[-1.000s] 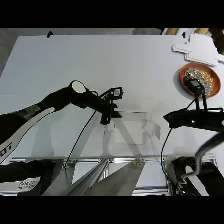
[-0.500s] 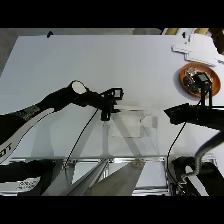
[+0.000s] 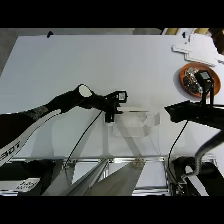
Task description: Fold the box and place the chain.
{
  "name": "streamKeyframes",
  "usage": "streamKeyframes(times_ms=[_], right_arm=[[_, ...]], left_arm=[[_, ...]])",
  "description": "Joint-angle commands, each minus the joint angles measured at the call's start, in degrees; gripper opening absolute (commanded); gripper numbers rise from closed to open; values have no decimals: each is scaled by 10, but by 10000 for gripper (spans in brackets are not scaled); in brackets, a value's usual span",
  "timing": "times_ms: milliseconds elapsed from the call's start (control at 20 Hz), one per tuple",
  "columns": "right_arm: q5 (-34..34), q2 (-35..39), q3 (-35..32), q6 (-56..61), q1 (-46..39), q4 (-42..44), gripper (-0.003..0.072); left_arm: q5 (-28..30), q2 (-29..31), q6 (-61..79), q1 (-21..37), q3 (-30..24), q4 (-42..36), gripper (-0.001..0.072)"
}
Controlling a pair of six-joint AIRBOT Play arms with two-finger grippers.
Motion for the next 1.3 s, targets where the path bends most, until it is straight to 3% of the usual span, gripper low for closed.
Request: streamKeyframes(times_ms=[0, 600, 1250], right_arm=[[0, 0, 0, -4, 0, -2, 241], [10, 0, 0, -11, 0, -2, 241], [10, 0, 0, -14, 0, -2, 241]], left_arm=[[5, -3, -2, -2, 0, -14, 2], [24, 19, -66, -2, -1, 18, 1], [3, 17, -10, -4, -7, 21, 2]])
